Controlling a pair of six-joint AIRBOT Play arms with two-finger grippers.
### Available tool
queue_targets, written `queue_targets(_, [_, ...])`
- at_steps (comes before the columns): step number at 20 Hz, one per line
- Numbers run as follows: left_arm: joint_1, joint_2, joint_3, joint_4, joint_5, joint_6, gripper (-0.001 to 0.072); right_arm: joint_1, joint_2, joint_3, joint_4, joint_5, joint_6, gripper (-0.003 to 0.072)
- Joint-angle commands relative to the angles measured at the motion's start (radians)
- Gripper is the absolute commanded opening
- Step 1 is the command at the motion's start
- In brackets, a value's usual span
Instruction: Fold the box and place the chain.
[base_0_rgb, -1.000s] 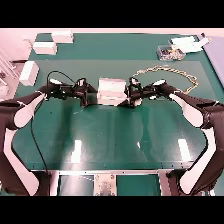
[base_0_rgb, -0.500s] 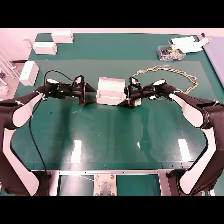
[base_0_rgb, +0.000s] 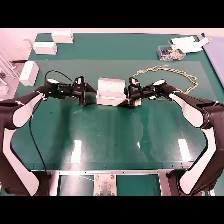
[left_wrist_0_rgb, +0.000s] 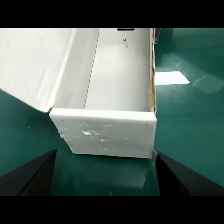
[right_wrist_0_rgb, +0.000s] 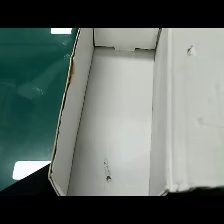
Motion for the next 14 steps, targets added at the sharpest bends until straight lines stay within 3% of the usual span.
queue_targets(1, [0.017,0.002,0.013,0.008,-0.030,-0.022,0.0720,0.000,0.000,0.000,0.000,-0.004,0.001,0.0579])
queue_targets(14, [-0.005,0.000,0.012,-0.014,-0.079,-0.039,0.0720,0.000,0.000,0.000,0.000,-0.003,0.001,0.0579])
